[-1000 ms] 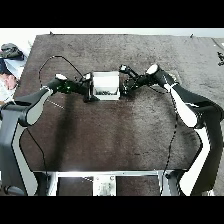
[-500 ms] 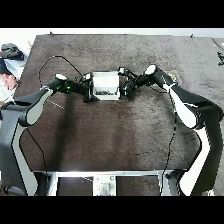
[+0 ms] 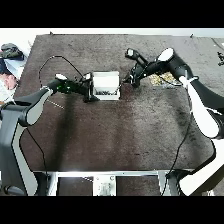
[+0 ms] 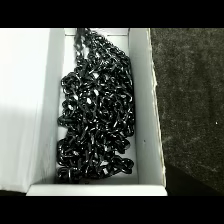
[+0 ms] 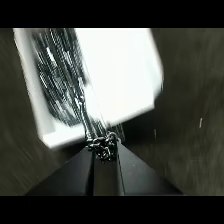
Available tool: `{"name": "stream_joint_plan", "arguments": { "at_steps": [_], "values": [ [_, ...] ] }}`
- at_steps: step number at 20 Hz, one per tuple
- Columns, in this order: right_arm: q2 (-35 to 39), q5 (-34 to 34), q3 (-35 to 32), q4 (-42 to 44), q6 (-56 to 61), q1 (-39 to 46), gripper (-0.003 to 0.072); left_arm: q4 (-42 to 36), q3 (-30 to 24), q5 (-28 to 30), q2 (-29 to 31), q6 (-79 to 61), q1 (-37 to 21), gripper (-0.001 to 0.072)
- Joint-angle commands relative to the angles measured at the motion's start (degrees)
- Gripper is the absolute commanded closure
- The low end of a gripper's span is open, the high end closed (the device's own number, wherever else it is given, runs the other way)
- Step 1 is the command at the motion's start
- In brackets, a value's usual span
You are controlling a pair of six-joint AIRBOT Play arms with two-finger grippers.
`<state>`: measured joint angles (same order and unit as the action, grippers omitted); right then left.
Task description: Fold the box and place the chain.
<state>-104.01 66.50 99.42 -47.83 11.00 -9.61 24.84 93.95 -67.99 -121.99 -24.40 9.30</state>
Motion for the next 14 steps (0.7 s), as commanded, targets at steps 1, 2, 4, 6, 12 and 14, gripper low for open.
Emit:
{"name": "stream_joint_plan", "arguments": {
  "at_steps": [1, 2, 4, 6, 12, 14],
  "values": [
    [4.9, 0.2, 0.0, 9.9, 0.7, -0.2, 0.0679, 0.0, 0.0, 0.0, 0.0, 0.0, 0.0, 0.0361],
    [5.7, -0.1, 0.0, 12.8, 0.7, -0.6, 0.068, 0.0, 0.0, 0.0, 0.0, 0.0, 0.0, 0.0361],
    [5.7, -3.0, 0.0, 14.6, 3.2, -2.5, 0.0678, 0.0, 0.0, 0.0, 0.0, 0.0, 0.0, 0.0361],
    [4.8, -5.3, 0.0, 9.0, 5.4, -4.6, 0.0319, 0.0, 0.0, 0.0, 0.0, 0.0, 0.0, 0.0361],
    [1.4, -3.8, 0.0, -4.7, 12.0, -1.5, 0.0349, 0.0, 0.0, 0.0, 0.0, 0.0, 0.0, 0.0361],
    [-1.7, -3.9, 0.0, -4.7, 11.7, 0.5, 0.0349, 0.0, 0.0, 0.0, 0.0, 0.0, 0.0, 0.0361]
  ]
}}
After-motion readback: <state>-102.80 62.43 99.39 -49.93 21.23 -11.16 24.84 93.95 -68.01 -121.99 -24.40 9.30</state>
